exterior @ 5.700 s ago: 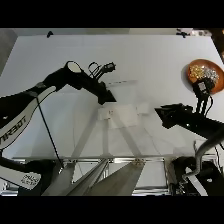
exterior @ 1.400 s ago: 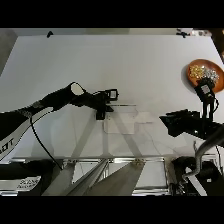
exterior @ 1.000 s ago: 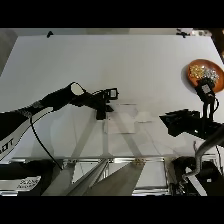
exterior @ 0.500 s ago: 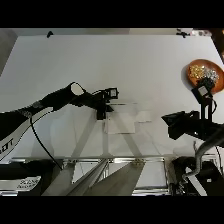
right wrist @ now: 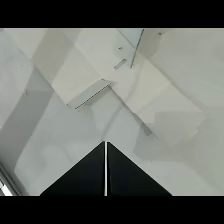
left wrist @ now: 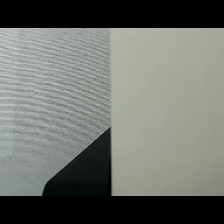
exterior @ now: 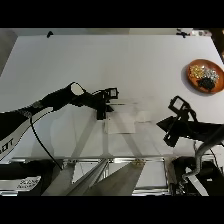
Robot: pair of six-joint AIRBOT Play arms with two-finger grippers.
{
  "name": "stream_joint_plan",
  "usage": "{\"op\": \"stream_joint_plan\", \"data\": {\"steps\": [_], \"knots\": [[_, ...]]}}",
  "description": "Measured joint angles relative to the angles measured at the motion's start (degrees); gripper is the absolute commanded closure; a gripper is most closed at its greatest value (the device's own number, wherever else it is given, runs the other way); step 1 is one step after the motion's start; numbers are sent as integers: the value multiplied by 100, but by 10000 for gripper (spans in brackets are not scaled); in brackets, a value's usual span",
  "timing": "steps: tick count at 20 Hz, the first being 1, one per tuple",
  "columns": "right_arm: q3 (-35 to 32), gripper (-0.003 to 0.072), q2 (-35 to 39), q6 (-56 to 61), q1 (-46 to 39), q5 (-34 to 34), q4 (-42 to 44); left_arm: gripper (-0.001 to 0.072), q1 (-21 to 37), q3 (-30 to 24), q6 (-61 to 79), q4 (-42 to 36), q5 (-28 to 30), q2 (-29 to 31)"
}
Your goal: Fold the box and place the chain.
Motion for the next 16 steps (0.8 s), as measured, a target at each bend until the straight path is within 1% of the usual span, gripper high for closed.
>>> {"op": "stream_joint_plan", "data": {"steps": [1,2,3,5,6,7,10,13,16], "knots": [[-61,396,-173,-354,50,-24,37,696,0,0,0,-2,0,0],[-109,188,-361,-743,125,-90,72,696,0,0,0,0,0,0],[-142,129,-538,-1064,208,-170,107,696,0,0,0,-2,0,0],[-197,116,-868,-1543,402,-424,179,696,0,0,0,0,2,0],[-236,59,-1005,-1770,501,-601,197,696,0,0,0,-2,0,0],[-286,47,-1110,-1998,610,-815,210,696,0,0,0,0,0,0],[-531,47,-1276,-2527,1062,-1641,173,696,0,0,0,-2,0,0],[-946,47,-1311,-2874,1646,-2625,-31,696,0,0,0,-2,0,0],[-1198,48,-1320,-3051,2192,-3265,-168,696,0,0,0,-2,0,0]]}}
